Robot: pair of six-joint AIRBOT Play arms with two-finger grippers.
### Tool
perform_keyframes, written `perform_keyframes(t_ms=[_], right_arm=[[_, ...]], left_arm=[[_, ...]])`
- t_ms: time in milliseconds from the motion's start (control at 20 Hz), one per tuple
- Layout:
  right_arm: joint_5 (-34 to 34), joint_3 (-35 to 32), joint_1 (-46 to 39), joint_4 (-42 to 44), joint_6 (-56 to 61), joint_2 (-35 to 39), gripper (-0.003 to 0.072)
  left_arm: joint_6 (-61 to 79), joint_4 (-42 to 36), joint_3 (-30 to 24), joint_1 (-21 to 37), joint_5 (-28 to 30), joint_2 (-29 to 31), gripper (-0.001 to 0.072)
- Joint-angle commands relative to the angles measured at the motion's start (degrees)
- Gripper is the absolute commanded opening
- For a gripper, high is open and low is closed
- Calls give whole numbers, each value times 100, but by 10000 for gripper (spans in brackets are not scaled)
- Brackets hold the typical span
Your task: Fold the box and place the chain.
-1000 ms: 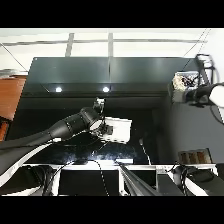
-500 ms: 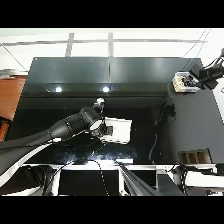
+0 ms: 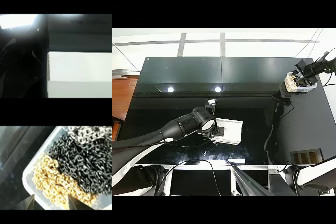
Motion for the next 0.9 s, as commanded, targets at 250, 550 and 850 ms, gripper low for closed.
perform_keyframes(t_ms=[250,550,850], right_arm=[[264,114,-24,96,17,-162,466],[216,114,-20,96,7,-317,466],[98,114,-20,101,-94,-372,466]], left_arm=[[2,24,0,4,-11,2,31],[0,22,0,4,-11,2,31],[0,22,0,4,-11,2,31]])
